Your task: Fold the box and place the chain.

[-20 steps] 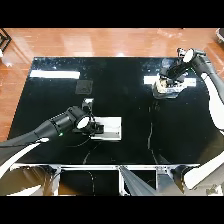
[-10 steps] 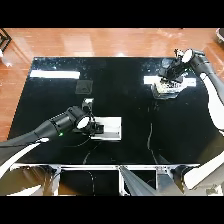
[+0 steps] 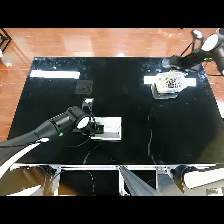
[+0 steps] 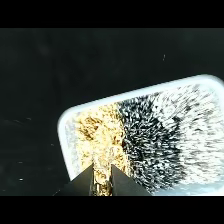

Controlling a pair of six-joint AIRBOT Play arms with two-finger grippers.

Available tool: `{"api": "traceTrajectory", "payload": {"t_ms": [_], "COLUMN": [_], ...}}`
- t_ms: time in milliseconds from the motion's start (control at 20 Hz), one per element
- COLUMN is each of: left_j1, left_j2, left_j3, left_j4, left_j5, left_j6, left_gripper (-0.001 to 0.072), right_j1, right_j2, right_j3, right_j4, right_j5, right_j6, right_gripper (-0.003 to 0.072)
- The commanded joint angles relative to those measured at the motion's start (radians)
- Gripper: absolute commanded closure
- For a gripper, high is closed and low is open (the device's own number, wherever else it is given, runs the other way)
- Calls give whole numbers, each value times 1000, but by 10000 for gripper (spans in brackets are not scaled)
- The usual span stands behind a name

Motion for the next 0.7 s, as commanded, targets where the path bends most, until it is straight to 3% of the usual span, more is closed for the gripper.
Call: {"api": "traceTrajectory", "payload": {"t_ms": [0,400,650], "left_j1": [1,3,11], "left_j2": [0,0,0], "left_j3": [1,2,2], "left_j4": [0,0,1], "left_j5": [0,-4,-3], "left_j6": [0,-14,-26], "left_gripper": [680,680,680], "right_j1": [-13,-13,14], "right_j2": [142,472,611], "right_j3": [1,1,-23], "right_j4": [11,130,184], "right_j5": [-4,59,247], "right_j6": [-53,-154,-157], "right_gripper": [656,657,656]}}
